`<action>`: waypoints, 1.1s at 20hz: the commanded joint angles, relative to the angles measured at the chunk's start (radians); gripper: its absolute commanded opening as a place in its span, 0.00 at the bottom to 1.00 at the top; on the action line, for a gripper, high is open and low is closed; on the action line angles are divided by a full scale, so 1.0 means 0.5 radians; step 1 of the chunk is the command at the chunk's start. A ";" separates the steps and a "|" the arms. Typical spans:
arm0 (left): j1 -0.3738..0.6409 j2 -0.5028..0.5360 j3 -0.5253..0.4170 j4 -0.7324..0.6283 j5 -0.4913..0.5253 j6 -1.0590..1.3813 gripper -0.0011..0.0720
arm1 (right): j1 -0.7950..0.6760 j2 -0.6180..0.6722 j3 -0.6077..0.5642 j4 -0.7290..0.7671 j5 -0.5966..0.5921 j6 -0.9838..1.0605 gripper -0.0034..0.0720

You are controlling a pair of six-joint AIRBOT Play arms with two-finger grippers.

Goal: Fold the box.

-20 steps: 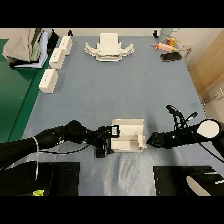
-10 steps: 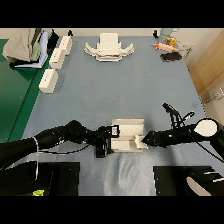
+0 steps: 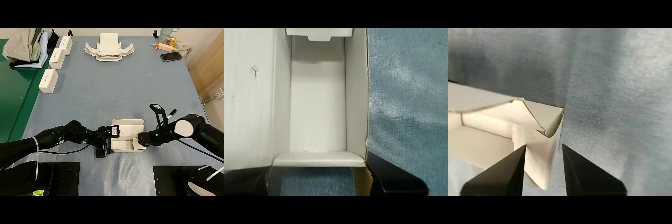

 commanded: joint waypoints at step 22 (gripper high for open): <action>0.000 0.000 0.001 0.001 0.001 0.001 0.60 | 0.639 -0.753 0.500 -0.900 0.396 1.253 0.05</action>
